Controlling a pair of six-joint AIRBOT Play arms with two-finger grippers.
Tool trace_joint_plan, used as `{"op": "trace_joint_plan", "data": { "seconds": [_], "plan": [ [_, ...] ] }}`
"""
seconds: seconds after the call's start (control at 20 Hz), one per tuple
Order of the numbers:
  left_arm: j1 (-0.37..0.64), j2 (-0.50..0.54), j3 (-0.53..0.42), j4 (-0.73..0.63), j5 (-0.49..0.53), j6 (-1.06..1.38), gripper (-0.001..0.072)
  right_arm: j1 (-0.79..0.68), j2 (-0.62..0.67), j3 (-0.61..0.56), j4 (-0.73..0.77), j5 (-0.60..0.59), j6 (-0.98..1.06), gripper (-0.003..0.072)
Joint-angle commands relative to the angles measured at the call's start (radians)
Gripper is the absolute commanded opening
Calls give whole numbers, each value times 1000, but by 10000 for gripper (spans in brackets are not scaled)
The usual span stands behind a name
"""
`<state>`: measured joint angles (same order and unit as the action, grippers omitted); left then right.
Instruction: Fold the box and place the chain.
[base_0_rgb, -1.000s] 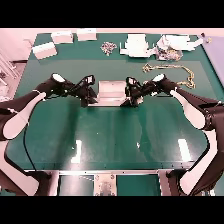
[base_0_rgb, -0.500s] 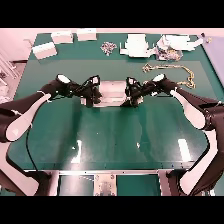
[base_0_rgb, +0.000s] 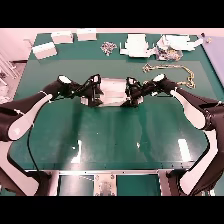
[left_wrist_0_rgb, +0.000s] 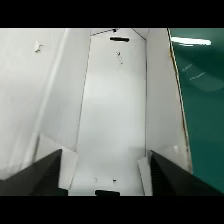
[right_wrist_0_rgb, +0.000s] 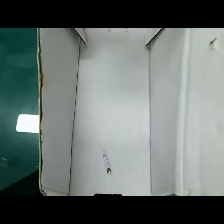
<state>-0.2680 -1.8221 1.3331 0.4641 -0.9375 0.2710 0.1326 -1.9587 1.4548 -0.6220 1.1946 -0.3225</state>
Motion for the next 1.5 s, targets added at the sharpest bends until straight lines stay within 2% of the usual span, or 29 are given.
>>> {"op": "trace_joint_plan", "data": {
  "seconds": [0.0,0.1,0.15,0.2,0.3,0.45,0.5,0.6,0.75,0.9,1.0,1.1,1.25,1.45],
  "plan": [
    [11,1,2,5,-1,19,382,1,-1,0,0,0,0,507],
    [31,9,3,3,-20,26,378,1,-1,-1,0,0,0,507],
    [43,16,3,-2,-37,27,332,1,-1,-1,0,0,0,507],
    [60,27,4,-2,-63,27,128,1,-1,0,0,0,0,507],
    [95,50,5,-2,-112,27,51,1,-1,-1,0,0,0,507],
    [153,87,6,-1,-156,25,48,1,-1,0,0,0,0,507],
    [171,97,7,-1,-163,16,20,1,-1,0,0,0,0,507],
    [213,104,7,-1,-181,-64,18,1,-1,0,0,0,0,507],
    [277,104,7,10,-204,-312,17,1,-1,0,0,0,0,507],
    [320,104,7,25,-154,-650,17,1,-1,0,0,0,0,507],
    [329,101,7,119,-113,-855,16,1,-1,0,0,0,0,507],
    [329,91,4,212,-136,-1044,16,1,-1,0,0,0,0,507],
    [329,89,-27,244,-168,-1138,16,1,-1,0,0,0,0,507],
    [329,60,-41,238,-136,-1165,16,1,-1,0,0,0,0,507]
  ]
}}
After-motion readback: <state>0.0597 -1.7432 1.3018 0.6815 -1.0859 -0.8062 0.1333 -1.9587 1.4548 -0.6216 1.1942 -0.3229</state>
